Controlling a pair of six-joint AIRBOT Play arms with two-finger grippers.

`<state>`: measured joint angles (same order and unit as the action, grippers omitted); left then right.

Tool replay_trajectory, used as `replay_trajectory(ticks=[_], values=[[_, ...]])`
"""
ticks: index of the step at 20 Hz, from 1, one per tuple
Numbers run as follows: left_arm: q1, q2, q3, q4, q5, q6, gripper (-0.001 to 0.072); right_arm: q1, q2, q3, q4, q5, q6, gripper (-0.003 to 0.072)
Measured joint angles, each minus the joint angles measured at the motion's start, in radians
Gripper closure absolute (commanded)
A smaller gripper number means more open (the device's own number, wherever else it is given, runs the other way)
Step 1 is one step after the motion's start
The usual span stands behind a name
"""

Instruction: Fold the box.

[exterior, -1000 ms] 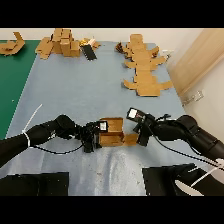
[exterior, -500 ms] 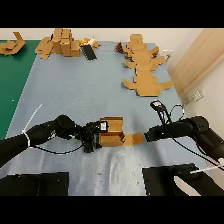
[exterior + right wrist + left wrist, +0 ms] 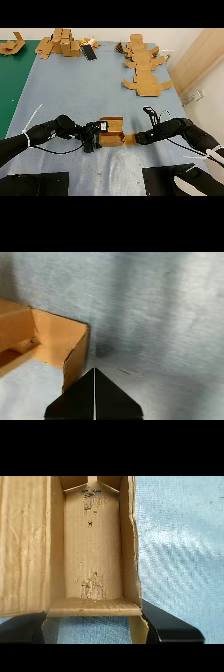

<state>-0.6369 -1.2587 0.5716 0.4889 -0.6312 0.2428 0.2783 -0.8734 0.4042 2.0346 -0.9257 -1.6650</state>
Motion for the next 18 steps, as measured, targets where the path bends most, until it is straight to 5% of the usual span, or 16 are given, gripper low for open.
replay_trajectory(ticks=[18], values=[[0.0, 0.0, 0.0, 0.0, 0.0, 0.0, 0.0209, 0.023, -0.016, -0.018, 0.047, 0.05, -0.003, 0.0683]])
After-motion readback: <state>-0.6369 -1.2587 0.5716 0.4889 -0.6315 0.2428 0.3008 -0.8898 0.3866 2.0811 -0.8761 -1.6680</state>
